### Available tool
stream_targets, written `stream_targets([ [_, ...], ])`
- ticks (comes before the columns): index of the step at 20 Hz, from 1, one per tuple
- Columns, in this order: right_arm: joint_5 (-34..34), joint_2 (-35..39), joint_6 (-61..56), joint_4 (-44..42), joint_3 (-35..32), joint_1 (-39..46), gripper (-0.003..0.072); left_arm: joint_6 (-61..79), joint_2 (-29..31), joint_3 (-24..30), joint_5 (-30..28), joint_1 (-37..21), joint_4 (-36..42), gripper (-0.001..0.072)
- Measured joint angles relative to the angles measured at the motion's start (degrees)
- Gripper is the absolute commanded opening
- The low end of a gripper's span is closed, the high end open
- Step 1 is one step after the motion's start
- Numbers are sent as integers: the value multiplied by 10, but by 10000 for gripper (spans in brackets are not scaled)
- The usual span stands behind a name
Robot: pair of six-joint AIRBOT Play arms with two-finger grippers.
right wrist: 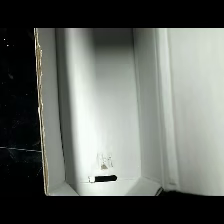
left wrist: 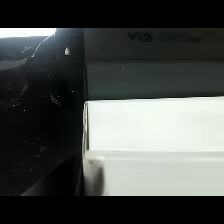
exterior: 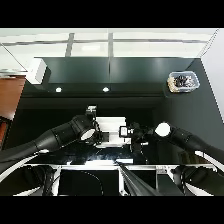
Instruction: Fold the box and place the chain.
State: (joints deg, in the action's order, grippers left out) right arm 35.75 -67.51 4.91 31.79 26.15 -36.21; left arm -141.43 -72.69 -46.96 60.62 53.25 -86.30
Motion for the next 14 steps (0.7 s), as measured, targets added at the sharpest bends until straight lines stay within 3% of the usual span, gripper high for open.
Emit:
stream_targets([
  [4,0,0,0,0,0,0,481,-2,0,0,0,0,2,158],
  [7,0,0,0,0,0,0,481,-2,-1,0,2,0,7,32],
  [12,0,0,0,0,0,0,481,-3,-1,0,-2,0,11,30],
  [14,0,0,0,0,0,0,481,-2,-1,0,-8,0,16,370],
])
